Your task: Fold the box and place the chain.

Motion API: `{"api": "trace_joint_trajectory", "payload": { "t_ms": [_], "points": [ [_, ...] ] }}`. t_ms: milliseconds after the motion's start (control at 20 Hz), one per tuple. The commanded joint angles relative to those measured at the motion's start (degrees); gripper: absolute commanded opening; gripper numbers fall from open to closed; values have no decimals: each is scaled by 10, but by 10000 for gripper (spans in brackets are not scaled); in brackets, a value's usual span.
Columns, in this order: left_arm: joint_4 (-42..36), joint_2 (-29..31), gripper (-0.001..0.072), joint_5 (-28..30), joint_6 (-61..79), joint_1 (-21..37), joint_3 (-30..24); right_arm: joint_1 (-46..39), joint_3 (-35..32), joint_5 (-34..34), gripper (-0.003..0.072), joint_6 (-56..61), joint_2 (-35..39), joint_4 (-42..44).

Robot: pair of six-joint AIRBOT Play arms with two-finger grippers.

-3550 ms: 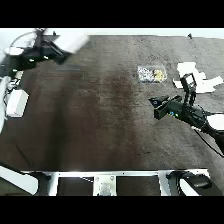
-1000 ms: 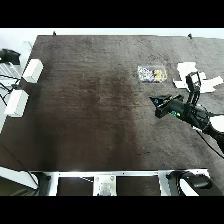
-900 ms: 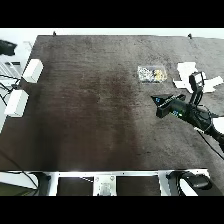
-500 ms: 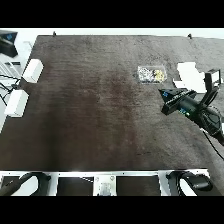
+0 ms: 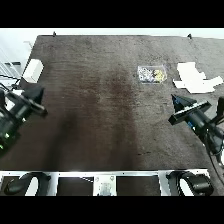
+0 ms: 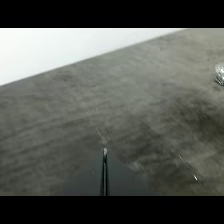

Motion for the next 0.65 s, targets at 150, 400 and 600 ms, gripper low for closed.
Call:
{"api": "trace_joint_trajectory", "payload": {
  "t_ms": [150, 400, 600],
  "points": [
    [-18, 78, 19, 27, 5, -3, -106, 0, -105, -51, 14, 0, 82, -4],
    [-18, 78, 20, 28, -2, -3, -106, 0, -117, -51, 15, 0, 82, -4],
    [-18, 78, 20, 28, -2, -3, -106, 0, -117, -51, 14, 0, 82, -4]
  ]
}}
